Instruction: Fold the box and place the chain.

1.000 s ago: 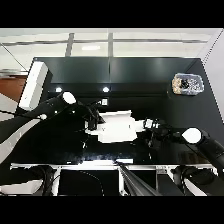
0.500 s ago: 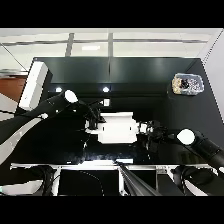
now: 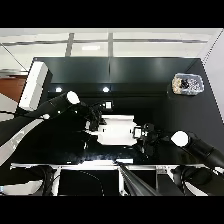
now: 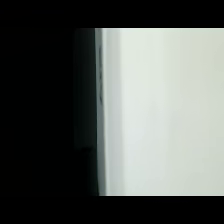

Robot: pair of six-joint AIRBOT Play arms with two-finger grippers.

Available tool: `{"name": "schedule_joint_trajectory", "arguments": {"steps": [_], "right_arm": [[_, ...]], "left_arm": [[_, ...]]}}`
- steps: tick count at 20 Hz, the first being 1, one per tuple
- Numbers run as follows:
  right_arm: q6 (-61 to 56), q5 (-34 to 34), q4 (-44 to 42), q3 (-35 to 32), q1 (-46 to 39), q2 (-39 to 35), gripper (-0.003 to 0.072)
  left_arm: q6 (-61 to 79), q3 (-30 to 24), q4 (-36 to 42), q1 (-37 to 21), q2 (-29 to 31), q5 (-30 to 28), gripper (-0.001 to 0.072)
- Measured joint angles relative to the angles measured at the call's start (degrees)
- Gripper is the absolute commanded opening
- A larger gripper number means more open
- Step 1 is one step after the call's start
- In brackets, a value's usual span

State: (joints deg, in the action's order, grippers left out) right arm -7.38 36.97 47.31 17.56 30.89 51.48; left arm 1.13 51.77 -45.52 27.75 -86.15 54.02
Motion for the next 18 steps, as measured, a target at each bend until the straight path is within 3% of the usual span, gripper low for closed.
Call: {"name": "schedule_joint_trajectory", "arguments": {"steps": [11,18], "right_arm": [[-4.0,-3.93,-9.18,1.55,3.61,0.59,0.0707],[-9.03,-3.61,-2.29,6.34,0.98,0.59,0.0708]], "left_arm": [[-0.07,0.02,-0.26,0.04,-0.02,0.04,0.003],[-0.81,0.0,-0.28,0.04,-0.02,0.02,0.003]]}}
